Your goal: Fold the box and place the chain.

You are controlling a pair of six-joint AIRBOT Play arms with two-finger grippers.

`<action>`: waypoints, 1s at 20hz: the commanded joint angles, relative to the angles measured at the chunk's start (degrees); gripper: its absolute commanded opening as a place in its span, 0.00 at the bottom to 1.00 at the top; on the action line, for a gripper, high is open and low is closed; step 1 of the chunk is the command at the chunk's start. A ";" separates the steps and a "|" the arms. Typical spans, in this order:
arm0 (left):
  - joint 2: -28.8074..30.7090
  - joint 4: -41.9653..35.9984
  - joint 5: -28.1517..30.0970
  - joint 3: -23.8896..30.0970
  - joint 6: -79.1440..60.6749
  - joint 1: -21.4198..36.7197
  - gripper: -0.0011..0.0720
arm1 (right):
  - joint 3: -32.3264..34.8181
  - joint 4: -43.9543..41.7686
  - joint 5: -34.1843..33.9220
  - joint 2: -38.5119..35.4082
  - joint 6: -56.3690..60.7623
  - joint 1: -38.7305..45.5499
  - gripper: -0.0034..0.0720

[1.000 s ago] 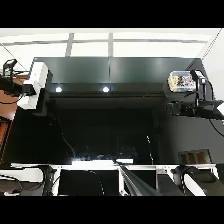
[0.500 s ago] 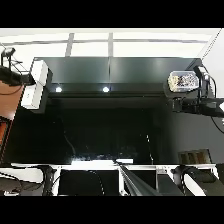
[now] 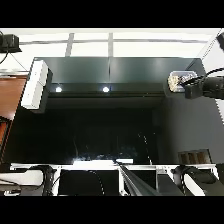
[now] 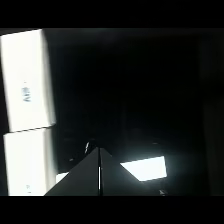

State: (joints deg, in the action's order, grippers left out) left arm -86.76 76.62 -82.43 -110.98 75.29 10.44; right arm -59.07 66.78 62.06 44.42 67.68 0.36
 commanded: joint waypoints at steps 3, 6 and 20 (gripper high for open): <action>22.80 -1.33 22.60 27.12 1.33 -12.15 0.05 | 12.02 0.83 -21.51 -8.63 -0.42 -0.07 0.07; 38.69 -2.19 42.56 57.70 1.68 -19.82 0.05 | 22.21 3.19 -29.03 -9.22 -0.44 0.35 0.07; 56.85 -2.34 59.56 86.66 2.97 -21.75 0.05 | 25.83 3.74 -21.11 -9.25 -0.24 0.59 0.07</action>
State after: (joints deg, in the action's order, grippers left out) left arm -30.50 74.26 -24.12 -25.15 78.24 -11.31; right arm -33.34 70.50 40.58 35.24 67.44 0.95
